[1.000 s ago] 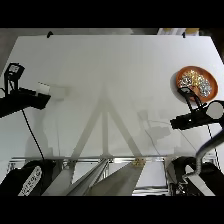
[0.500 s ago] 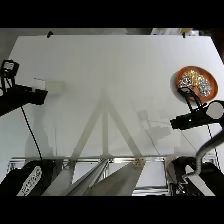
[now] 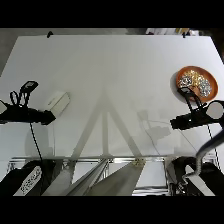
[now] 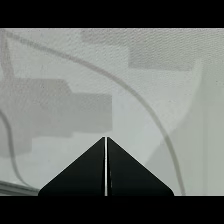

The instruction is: Fold the box and place the chain.

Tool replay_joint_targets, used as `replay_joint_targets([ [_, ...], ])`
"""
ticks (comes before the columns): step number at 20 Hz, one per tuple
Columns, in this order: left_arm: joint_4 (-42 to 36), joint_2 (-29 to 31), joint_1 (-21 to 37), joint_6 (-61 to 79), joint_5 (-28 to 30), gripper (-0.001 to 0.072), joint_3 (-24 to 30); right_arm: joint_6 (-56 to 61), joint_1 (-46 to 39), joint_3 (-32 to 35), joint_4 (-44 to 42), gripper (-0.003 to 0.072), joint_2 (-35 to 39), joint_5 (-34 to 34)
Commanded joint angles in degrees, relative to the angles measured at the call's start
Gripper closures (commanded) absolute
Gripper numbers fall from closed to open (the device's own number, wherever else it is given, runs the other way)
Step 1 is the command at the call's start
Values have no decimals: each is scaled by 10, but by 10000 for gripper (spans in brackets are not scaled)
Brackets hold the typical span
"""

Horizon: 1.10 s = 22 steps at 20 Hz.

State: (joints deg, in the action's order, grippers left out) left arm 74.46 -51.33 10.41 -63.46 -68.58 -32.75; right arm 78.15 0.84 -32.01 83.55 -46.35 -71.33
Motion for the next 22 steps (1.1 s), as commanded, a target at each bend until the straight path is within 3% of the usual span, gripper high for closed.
replay_joint_targets([
  [1, 25, -3, 0, -13, -68, 49, 0, 0, 0, 0, 0, 669, 0, 0],
  [8, 13, 10, -2, -11, -72, 9, 0, 0, 0, 0, 0, 669, 0, 0],
  [18, 8, 247, -2, -11, -83, 38, 0, 0, 0, 0, 0, 669, 0, 0],
  [19, 8, 259, -2, -11, -88, 197, 0, 0, 0, 0, 0, 669, 0, 0],
  [21, 7, 266, -2, -11, -104, 598, 0, 0, 0, 0, 0, 669, 0, 0],
  [22, 0, 265, -2, -11, -107, 706, 0, 0, 0, 0, 0, 669, 0, 0],
])
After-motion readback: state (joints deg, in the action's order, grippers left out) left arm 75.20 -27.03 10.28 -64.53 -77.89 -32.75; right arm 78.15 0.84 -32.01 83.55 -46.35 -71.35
